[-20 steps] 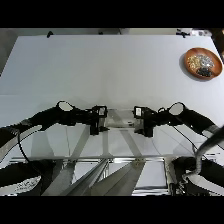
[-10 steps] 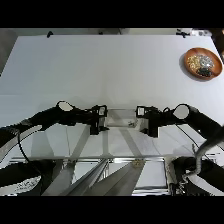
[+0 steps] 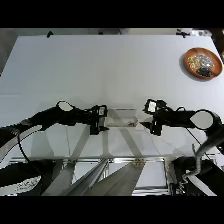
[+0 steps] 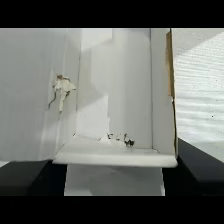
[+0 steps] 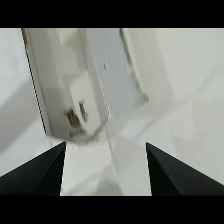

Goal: Fold the box and place the chain.

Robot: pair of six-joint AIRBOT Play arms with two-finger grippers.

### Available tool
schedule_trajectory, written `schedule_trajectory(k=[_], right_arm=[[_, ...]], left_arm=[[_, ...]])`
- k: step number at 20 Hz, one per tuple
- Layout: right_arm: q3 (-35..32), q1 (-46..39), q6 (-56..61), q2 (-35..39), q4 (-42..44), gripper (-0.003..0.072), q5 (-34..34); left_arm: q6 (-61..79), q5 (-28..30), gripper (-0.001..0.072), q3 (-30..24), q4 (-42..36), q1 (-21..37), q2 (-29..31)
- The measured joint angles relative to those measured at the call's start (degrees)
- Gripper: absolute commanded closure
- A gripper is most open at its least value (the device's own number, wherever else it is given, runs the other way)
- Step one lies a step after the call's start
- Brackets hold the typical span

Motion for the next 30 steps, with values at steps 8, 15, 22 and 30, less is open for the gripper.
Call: schedule_trajectory(k=[8, 15, 22, 30], right_arm=[[0.0, 0.0, -8.2, 0.7, 17.1, 0.0173, -0.2], [0.0, 0.0, -10.4, 0.3, 19.7, 0.0358, -0.2], [0.0, 0.0, -11.8, -3.0, 20.7, 0.0678, 1.0], [0.0, 0.0, -28.4, -9.9, 37.5, 0.0672, -4.5]], left_arm=[[-0.1, 5.3, 0.0315, 0.1, 0.7, 0.0, 0.1], [-0.1, 6.7, 0.0315, 0.1, 3.4, 0.0, 0.0], [0.1, 5.2, 0.0315, 0.1, 4.4, 0.0, 0.0], [0.1, 3.8, 0.0315, 0.1, 4.5, 0.0, 0.0]])
